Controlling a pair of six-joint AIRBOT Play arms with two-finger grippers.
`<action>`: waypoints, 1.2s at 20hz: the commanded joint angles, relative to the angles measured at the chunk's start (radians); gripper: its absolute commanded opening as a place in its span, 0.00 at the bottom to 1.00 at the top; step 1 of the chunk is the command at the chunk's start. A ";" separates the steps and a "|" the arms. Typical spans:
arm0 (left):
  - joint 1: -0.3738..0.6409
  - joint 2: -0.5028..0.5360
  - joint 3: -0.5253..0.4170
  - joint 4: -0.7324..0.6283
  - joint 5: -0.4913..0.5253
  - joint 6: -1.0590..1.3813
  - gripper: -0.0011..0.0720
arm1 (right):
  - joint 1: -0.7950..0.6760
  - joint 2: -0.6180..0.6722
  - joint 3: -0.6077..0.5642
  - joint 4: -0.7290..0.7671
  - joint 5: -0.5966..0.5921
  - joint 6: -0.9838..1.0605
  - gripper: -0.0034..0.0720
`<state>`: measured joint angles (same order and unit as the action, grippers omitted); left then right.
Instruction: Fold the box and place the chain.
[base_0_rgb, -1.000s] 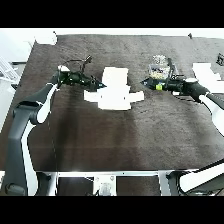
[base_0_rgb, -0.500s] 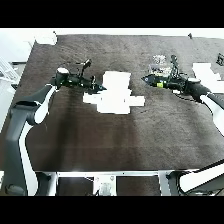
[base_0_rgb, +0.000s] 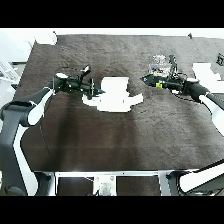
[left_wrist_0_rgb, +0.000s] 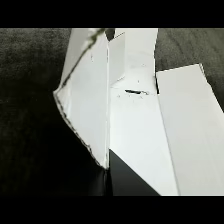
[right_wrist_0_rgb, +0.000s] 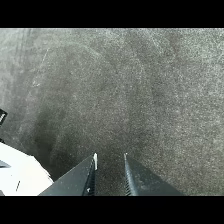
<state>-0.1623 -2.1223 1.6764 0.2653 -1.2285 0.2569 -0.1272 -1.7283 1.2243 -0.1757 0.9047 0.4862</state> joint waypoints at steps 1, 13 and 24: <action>0.000 0.005 -0.015 -0.009 0.014 0.040 0.03 | 0.001 0.000 -0.002 0.000 0.000 -0.002 0.36; 0.000 0.074 -0.130 -0.048 0.107 0.176 0.03 | 0.001 0.000 -0.031 0.002 0.001 -0.035 0.36; 0.000 0.073 -0.154 0.020 0.141 0.197 0.04 | 0.002 0.079 -0.094 0.004 0.102 -0.200 0.33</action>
<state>-0.1627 -2.0502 1.5345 0.2623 -1.1160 0.4500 -0.1253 -1.6882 1.1633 -0.1726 0.9821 0.3557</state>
